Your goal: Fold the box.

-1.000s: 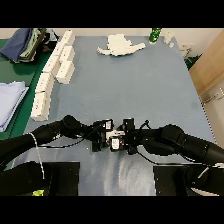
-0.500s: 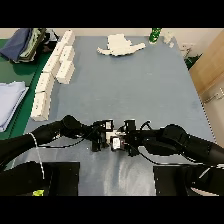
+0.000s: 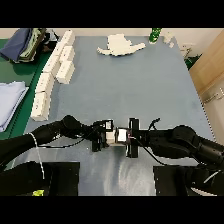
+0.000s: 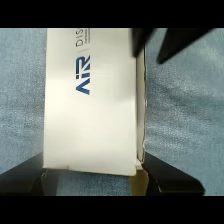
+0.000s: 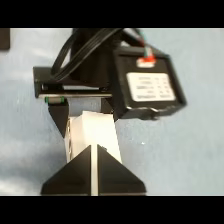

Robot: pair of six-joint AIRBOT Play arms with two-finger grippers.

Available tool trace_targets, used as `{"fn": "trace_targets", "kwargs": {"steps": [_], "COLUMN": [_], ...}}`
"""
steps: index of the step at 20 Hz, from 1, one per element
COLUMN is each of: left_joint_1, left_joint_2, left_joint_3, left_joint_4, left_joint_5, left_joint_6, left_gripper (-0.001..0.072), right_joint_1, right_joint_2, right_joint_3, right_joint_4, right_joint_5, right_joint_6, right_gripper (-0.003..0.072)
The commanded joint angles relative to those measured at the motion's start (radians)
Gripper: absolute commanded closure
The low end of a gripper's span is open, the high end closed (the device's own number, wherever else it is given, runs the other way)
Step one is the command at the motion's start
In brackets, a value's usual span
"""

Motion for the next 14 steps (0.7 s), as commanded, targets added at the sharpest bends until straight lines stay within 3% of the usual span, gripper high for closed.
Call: {"fn": "trace_targets", "kwargs": {"steps": [1, 4, 6, 14], "left_joint_1": [0.0, 0.0, 0.0, 0.0], "left_joint_2": [0.0, 0.0, 0.0, 0.0], "left_joint_3": [0.0, 0.0, 0.0, 0.0], "left_joint_4": [0.0, 0.0, 0.0, 0.0], "left_joint_5": [0.0, 0.0, 0.0, 0.0], "left_joint_6": [0.0, 0.0, 0.0, 0.0], "left_gripper": [0.0251, 0.0251, 0.0251, 0.0251], "right_joint_1": [0.0, 0.001, 0.001, 0.031], "right_joint_2": [0.037, 0.039, 0.039, 0.011], "right_joint_3": [-0.053, -0.18, -0.233, -0.301], "right_joint_4": [0.043, 0.15, 0.157, 0.157], "right_joint_5": [0.106, 0.357, 0.449, 0.457], "right_joint_6": [0.271, 0.344, 0.407, 0.467], "right_gripper": [0.0682, 0.0682, 0.0682, 0.0682]}}
